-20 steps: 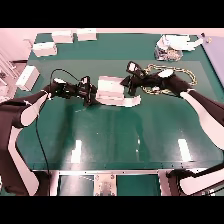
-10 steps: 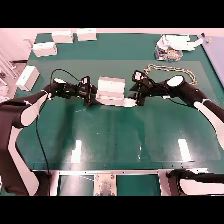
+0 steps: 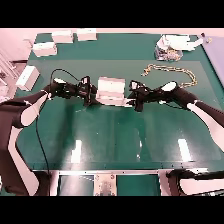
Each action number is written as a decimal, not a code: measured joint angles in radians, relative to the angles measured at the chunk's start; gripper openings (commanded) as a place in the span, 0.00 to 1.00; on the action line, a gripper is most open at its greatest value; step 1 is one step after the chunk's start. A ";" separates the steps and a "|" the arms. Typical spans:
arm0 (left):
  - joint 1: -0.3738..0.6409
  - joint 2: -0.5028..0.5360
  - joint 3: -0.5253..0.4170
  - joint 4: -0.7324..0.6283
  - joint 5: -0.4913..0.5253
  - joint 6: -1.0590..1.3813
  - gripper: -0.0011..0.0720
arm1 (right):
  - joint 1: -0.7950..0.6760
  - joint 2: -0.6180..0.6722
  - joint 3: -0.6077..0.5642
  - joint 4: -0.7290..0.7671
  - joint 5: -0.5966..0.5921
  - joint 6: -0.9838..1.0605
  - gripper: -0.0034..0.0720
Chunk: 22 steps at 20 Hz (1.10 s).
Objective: Fold the box and place the chain.
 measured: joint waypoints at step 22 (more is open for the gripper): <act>0.000 0.000 0.000 0.003 -0.002 0.002 0.68 | 0.069 -0.093 0.006 0.330 -0.041 -0.302 0.78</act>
